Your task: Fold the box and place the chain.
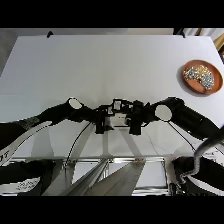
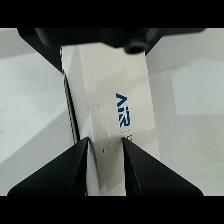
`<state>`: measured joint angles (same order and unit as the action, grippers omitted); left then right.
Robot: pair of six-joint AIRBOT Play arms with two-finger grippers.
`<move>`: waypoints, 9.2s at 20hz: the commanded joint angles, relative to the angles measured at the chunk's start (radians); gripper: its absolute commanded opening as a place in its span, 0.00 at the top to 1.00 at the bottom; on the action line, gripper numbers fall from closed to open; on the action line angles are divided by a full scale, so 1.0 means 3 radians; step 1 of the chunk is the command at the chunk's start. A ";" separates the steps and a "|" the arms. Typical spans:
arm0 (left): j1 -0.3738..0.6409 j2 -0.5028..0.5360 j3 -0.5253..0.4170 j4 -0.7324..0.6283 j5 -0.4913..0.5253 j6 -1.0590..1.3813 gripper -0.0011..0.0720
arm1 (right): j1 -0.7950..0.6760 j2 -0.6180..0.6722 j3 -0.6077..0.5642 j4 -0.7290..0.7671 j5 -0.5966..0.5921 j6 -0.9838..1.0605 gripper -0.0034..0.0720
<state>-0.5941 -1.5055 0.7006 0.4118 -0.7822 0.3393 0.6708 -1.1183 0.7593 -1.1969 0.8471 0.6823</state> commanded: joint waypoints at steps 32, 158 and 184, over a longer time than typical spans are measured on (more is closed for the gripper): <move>0.0000 0.0001 -0.0001 0.0000 0.0001 0.0003 0.64 | -0.0102 0.0604 -0.0174 0.0571 -0.0211 0.0112 0.57; 0.3759 0.1948 -0.0486 0.2439 -0.0668 -0.3927 0.98 | -0.2874 0.0347 -0.0128 -0.0347 0.1657 0.2235 0.94; 0.3550 0.3090 -0.0694 0.2694 -0.0867 -0.4142 0.03 | -0.2874 0.0347 -0.0127 -0.0350 0.1684 0.2238 0.70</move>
<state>0.5037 -0.6872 0.4915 1.2240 -1.0420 -0.8982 -0.1909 -1.0134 0.7212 -1.3018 1.3510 1.3533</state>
